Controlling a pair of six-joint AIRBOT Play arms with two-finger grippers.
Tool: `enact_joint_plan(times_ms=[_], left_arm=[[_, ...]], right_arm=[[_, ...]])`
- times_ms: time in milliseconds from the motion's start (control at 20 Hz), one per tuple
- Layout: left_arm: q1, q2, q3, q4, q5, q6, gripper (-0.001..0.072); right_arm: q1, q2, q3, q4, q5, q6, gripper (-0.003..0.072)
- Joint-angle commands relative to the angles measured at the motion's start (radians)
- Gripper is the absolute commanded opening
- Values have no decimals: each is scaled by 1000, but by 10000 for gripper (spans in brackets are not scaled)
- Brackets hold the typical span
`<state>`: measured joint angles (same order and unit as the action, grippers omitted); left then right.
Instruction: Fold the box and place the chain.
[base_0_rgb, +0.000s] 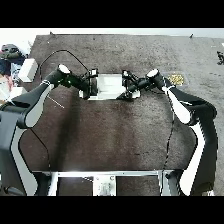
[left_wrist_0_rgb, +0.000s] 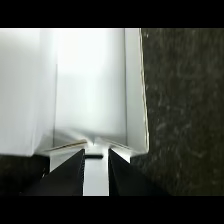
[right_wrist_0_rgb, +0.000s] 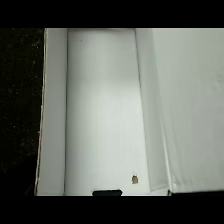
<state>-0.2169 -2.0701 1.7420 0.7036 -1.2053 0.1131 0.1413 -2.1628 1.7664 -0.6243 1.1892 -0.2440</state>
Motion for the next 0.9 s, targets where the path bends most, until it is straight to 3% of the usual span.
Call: enact_joint_plan(times_ms=[0,650,700,750,800,850], left_arm=[[0,-9,0,-71,-6,1,164],[0,-11,0,-114,-8,0,195],[0,-11,0,-114,-11,1,236],[0,-11,0,-114,-11,0,440],[0,-11,0,-114,-10,0,548],[0,-11,0,-113,-10,0,557]], right_arm=[[1,0,0,0,0,0,467],[1,0,0,0,0,0,467],[1,0,0,0,0,0,467],[1,0,0,0,0,0,467],[1,0,0,0,0,0,467],[1,0,0,0,0,0,467]])
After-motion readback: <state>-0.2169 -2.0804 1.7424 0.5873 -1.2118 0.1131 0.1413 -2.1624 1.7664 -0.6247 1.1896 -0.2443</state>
